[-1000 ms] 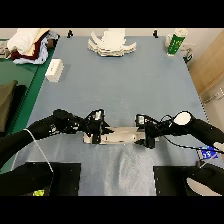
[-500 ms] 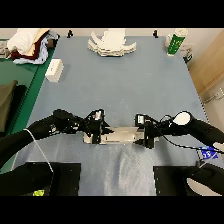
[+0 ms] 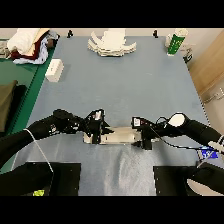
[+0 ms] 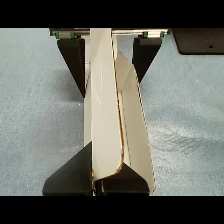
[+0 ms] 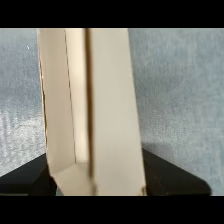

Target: Fold the box.

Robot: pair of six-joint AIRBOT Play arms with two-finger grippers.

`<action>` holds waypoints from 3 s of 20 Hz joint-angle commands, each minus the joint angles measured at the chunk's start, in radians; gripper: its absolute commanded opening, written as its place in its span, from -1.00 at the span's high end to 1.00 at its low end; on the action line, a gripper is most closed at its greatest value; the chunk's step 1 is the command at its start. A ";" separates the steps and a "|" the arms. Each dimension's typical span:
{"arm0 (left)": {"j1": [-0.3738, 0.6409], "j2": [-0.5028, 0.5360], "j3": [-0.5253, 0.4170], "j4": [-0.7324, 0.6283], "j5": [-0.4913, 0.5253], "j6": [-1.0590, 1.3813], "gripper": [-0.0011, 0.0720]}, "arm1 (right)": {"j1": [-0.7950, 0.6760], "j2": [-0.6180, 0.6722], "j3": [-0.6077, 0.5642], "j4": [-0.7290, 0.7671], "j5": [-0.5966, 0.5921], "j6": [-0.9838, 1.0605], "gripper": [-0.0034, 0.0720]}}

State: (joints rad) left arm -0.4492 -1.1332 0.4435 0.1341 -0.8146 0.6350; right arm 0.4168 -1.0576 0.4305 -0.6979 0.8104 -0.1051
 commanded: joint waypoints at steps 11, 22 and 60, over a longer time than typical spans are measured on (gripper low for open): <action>0.000 0.001 0.001 0.000 0.000 0.000 0.93 | 0.003 -0.038 -0.001 0.002 0.021 -0.043 -0.27; 0.000 0.001 0.001 0.000 0.000 0.000 0.93 | 0.003 -0.038 0.000 0.002 0.009 -0.043 -0.29; 0.146 0.323 0.016 0.670 -0.048 -1.050 -0.33 | 0.003 -0.038 0.000 -0.001 0.009 -0.043 -0.29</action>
State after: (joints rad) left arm -0.3626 -0.9592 0.4507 0.4778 -0.7475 0.0673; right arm 0.4198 -1.0958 0.4297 -0.6979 0.8223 -0.1490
